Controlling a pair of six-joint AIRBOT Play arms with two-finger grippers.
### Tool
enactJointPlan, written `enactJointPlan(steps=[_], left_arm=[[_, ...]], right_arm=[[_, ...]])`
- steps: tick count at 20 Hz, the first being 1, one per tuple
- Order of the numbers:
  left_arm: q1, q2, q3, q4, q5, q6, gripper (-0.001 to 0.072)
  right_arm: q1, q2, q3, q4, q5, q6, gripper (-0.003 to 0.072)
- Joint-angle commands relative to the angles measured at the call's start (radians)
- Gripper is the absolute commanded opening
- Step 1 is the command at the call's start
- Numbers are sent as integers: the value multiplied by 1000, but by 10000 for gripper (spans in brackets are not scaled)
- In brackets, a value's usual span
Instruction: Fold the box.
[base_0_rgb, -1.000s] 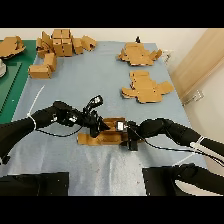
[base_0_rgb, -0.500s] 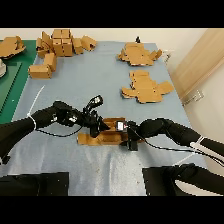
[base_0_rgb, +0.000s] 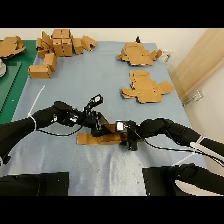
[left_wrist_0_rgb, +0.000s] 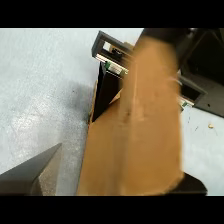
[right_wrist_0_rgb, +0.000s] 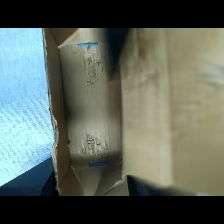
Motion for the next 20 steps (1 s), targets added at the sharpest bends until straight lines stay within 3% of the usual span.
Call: enactJointPlan(steps=[1, 4, 5, 6, 10, 11, 20], left_arm=[[8, 13, 2, 28, 6, -124, 617], [43, 80, 5, 152, 6, -236, 617], [63, 114, 6, 195, 5, -286, 617], [79, 146, 6, 232, 5, -327, 617], [114, 253, 6, 377, 3, -488, 618], [114, 267, 6, 409, 1, -529, 618], [114, 277, 6, 458, -32, -593, 617]], right_arm=[[-1, -1, 0, 1, -9, 6, 366], [-1, 0, 0, -8, -8, 6, 366], [-1, 0, 0, -12, -8, 6, 390], [-1, 0, 0, -13, -8, 6, 483], [-1, 2, 0, -14, -9, 6, 490], [-1, 2, 0, -14, -9, 5, 525], [-1, 20, 0, -11, -10, 17, 525]])
